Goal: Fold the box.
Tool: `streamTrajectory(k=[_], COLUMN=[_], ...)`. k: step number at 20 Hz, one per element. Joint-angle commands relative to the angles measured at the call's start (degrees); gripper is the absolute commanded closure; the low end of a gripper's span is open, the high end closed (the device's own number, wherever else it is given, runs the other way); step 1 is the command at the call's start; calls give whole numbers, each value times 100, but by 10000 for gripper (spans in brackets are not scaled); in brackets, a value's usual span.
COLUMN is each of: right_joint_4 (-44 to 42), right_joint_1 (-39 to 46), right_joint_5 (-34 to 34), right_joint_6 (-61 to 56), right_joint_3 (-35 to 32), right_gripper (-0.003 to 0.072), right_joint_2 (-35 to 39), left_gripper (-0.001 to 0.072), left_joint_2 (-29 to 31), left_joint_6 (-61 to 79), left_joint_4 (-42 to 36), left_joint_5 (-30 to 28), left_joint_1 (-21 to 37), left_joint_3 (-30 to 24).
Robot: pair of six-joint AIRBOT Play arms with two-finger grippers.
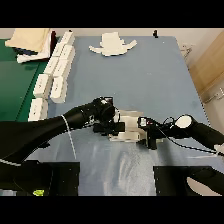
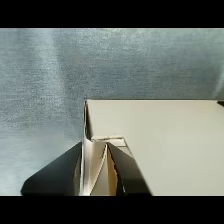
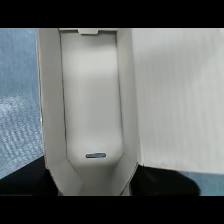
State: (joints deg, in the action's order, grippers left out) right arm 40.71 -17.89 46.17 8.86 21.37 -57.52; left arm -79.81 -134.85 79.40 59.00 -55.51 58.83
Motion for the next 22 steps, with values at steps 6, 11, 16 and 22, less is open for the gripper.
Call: streamTrajectory(k=[6, 11, 16, 22], right_joint_4=[0, 0, 0, 0], right_joint_1=[-4, -4, -4, -4], right_joint_5=[2, 2, 2, 0], right_joint_6=[0, 0, 0, 0], right_joint_3=[4, 4, 4, 4], right_gripper=[140, 139, 139, 139], right_joint_2=[7, 4, 4, 4], left_gripper=[484, 694, 693, 257], left_joint_2=[-437, -710, -721, -721], left_joint_6=[-737, -798, -896, -870], left_joint_4=[1034, 1224, 1281, 1329], left_joint_5=[651, 911, 918, 1224], left_joint_1=[-424, -640, -667, -660], left_joint_3=[518, 763, 765, 859])
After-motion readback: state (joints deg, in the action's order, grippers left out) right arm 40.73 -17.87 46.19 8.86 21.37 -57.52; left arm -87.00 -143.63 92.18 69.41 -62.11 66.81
